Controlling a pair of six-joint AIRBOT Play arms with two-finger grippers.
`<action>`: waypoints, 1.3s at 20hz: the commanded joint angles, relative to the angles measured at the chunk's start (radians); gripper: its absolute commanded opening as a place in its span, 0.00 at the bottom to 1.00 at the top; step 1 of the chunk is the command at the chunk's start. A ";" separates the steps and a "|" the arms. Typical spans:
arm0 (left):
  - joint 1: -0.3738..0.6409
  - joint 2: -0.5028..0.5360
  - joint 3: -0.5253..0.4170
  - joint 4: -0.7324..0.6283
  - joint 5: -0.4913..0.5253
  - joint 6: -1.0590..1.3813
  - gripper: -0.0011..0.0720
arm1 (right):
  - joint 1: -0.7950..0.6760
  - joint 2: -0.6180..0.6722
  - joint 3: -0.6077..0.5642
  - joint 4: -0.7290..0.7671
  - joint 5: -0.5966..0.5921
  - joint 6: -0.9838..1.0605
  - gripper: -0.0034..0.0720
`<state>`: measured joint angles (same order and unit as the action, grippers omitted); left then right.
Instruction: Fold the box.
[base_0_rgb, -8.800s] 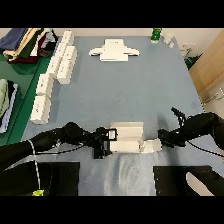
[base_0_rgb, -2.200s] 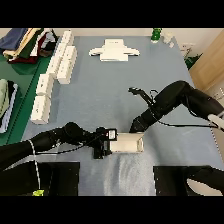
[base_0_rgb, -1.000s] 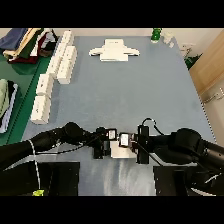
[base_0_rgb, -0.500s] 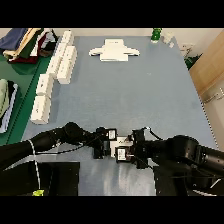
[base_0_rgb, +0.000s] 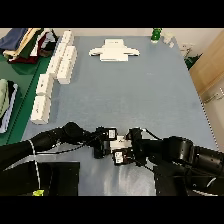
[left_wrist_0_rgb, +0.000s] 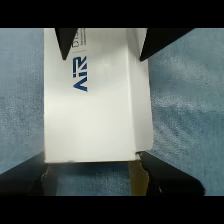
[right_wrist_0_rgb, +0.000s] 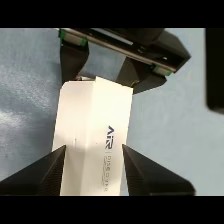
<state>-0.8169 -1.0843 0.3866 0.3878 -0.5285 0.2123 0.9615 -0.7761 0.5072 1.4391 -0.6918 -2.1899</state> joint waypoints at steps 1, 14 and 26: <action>0.000 0.000 0.001 0.001 -0.005 0.004 0.56 | 0.000 0.037 0.001 -0.027 0.010 -0.002 0.76; 0.000 0.000 0.001 0.001 -0.005 0.004 0.56 | 0.000 0.030 0.000 -0.081 0.032 0.017 0.43; 0.000 0.000 0.001 0.001 -0.005 0.004 0.56 | 0.001 0.006 -0.013 0.050 0.012 0.016 0.43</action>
<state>-0.8165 -1.0843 0.3866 0.3897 -0.5335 0.2169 0.9611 -0.7689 0.4999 1.4445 -0.6640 -2.1738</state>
